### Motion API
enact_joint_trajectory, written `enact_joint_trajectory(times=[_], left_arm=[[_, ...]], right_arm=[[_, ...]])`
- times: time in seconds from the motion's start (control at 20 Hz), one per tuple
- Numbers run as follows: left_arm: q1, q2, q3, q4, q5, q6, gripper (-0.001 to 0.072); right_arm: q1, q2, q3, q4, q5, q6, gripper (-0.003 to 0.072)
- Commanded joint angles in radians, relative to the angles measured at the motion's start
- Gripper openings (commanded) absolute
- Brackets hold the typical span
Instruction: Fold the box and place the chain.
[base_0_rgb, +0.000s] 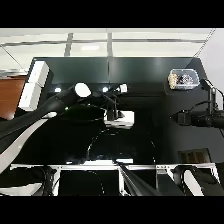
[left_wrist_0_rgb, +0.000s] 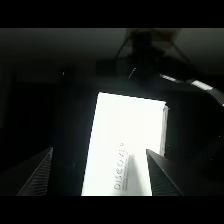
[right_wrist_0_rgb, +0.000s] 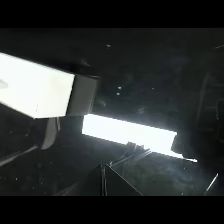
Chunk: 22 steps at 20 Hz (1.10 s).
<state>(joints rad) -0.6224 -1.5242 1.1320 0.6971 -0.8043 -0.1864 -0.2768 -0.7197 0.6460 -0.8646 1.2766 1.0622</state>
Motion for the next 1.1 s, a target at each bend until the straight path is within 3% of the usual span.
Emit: enact_joint_trajectory(times=[0.0,0.45,0.7,0.9,0.95,1.0,1.05], left_arm=[[-0.018,-0.072,0.063,0.043,-0.077,-0.076,0.0713],[-0.041,-0.072,0.064,0.202,-0.172,-0.08,0.0713],[-0.046,-0.082,0.063,0.212,-0.132,-0.079,0.0713],[-0.086,-0.118,0.063,0.257,-0.009,-0.101,0.0713],[-0.087,-0.116,0.065,0.272,-0.011,-0.135,0.0696],[-0.082,-0.107,0.072,0.308,-0.051,-0.183,0.049],[-0.075,-0.092,0.08,0.368,-0.103,-0.259,0.0358]], right_arm=[[-0.002,0.002,-0.008,-0.001,-0.029,-0.005,0.0015],[-0.002,0.002,-0.009,-0.001,-0.055,-0.008,0.0015],[-0.002,0.002,-0.009,-0.001,-0.074,-0.008,0.0015],[-0.002,0.002,-0.009,-0.001,-0.077,-0.008,0.0015],[-0.002,0.002,-0.009,-0.001,-0.077,-0.008,0.0015],[-0.002,0.002,-0.009,-0.002,-0.077,-0.008,0.0015],[-0.002,0.002,-0.009,-0.001,-0.077,-0.008,0.0015]])
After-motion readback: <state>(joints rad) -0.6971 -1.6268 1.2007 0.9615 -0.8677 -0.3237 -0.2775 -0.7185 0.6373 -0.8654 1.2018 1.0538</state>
